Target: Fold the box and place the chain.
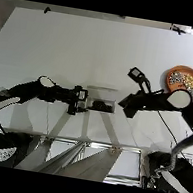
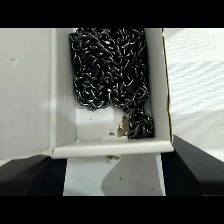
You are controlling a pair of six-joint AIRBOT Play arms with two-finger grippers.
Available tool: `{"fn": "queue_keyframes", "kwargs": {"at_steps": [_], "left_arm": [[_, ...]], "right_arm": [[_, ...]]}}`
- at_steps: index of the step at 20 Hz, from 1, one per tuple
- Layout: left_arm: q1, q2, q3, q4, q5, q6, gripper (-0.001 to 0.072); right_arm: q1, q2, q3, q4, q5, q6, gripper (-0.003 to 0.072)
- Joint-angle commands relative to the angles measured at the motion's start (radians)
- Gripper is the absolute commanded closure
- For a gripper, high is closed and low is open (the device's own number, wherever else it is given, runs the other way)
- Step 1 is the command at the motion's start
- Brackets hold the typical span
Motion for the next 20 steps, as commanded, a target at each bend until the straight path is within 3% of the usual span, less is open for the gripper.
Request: {"fn": "queue_keyframes", "kwargs": {"at_steps": [1, 4, 6, 9, 12, 20], "left_arm": [[0.001, 0.001, 0.0, 0.0, 0.0, 0.0, 0.0456], [0.001, 0.001, 0.0, 0.0, 0.0, 0.0, 0.0456], [0.001, 0.001, 0.0, 0.0, 0.0, 0.0, 0.0456], [0.001, 0.001, 0.0, 0.0, 0.0, 0.0, 0.0456], [0.001, 0.001, 0.0, 0.0, 0.0, 0.0, 0.0456], [0.001, 0.001, 0.0, 0.0, 0.0, 0.0, 0.0456]], "right_arm": [[-0.095, -0.014, 0.08, -0.279, 0.034, 0.143, 0.0681], [-0.09, -0.172, 0.203, -0.172, -0.079, 0.19, 0.0682], [-0.05, -0.307, 0.288, -0.07, -0.092, 0.206, 0.0682], [0.04, -0.442, 0.385, -0.054, -0.076, 0.198, 0.0681], [0.113, -0.454, 0.415, -0.052, -0.075, 0.187, 0.0632], [0.243, -0.361, 0.423, -0.053, 0.087, 0.136, 0.063]]}}
